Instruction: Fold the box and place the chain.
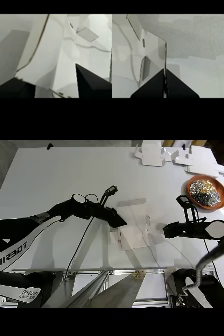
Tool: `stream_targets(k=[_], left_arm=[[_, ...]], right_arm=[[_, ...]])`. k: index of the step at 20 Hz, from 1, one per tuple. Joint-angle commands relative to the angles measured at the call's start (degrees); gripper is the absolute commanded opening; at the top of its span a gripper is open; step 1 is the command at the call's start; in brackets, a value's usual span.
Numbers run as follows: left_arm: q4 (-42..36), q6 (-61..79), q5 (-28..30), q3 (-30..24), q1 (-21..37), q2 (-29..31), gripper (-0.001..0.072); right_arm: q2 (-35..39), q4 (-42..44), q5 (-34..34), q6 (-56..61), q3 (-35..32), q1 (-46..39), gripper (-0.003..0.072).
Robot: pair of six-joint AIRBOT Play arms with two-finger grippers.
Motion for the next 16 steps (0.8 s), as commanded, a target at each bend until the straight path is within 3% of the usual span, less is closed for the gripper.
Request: stream_targets(k=[1, 6, 7, 11, 12, 14, 16], left_arm=[[-1.8, 2.1, -0.2, 0.0, -0.6, -1.4, 0.0405], [-1.6, 6.5, -5.7, 0.0, 3.3, -1.2, 0.006], [-1.6, 7.8, -6.6, 0.0, 3.7, -1.2, 0.003], [-1.4, 21.4, -10.1, 0.0, 3.2, -1.0, 0.0009], [-0.5, 24.5, -10.5, 0.0, 2.8, -0.6, 0.0009], [2.8, 25.3, -10.3, 0.0, 1.9, 1.2, 0.0005], [8.9, 25.2, -10.7, 0.0, 0.7, 4.5, 0.0003]], right_arm=[[0.0, 0.0, 0.0, 0.0, 0.0, 0.1, 0.0022], [0.0, 0.0, 0.0, 0.0, 0.0, 0.1, 0.0022], [0.0, 0.0, 0.0, 0.0, 0.0, 0.1, 0.0022], [0.0, 0.0, 0.0, 0.0, 0.0, 0.1, 0.0027], [0.0, 0.0, 0.3, 0.0, 0.3, 0.1, 0.0086], [0.0, 0.0, 2.3, -0.1, 2.2, 0.1, 0.0289], [0.0, -0.1, 4.9, -0.2, 5.7, 0.0, 0.0348]])
